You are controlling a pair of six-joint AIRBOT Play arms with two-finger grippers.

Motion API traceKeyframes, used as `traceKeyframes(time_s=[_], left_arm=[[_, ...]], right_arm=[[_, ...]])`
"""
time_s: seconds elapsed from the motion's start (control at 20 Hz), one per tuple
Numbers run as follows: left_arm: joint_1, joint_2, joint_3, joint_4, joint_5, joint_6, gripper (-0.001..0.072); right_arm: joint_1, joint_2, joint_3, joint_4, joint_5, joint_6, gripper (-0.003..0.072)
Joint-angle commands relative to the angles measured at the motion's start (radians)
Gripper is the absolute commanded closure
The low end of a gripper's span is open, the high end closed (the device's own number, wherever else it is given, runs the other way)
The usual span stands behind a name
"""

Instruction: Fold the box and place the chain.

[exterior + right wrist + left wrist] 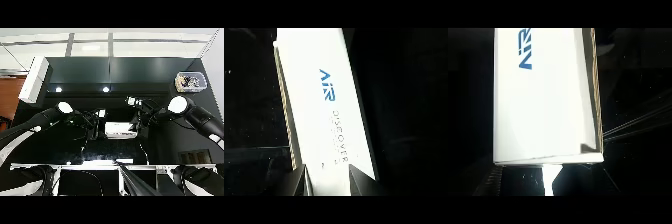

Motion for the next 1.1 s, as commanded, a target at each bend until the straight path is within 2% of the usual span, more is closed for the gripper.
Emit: traceKeyframes(time_s=[0.0, 1.05], left_arm=[[0.000, 0.000, 0.001, 0.000, -0.001, 0.000, 0.0247], [0.000, 0.000, 0.001, 0.000, -0.001, -0.001, 0.0247]], right_arm=[[0.003, 0.000, -0.020, -0.002, -0.002, 0.000, 0.0382], [0.003, 0.000, -0.021, -0.003, 0.021, 0.062, 0.0369]])
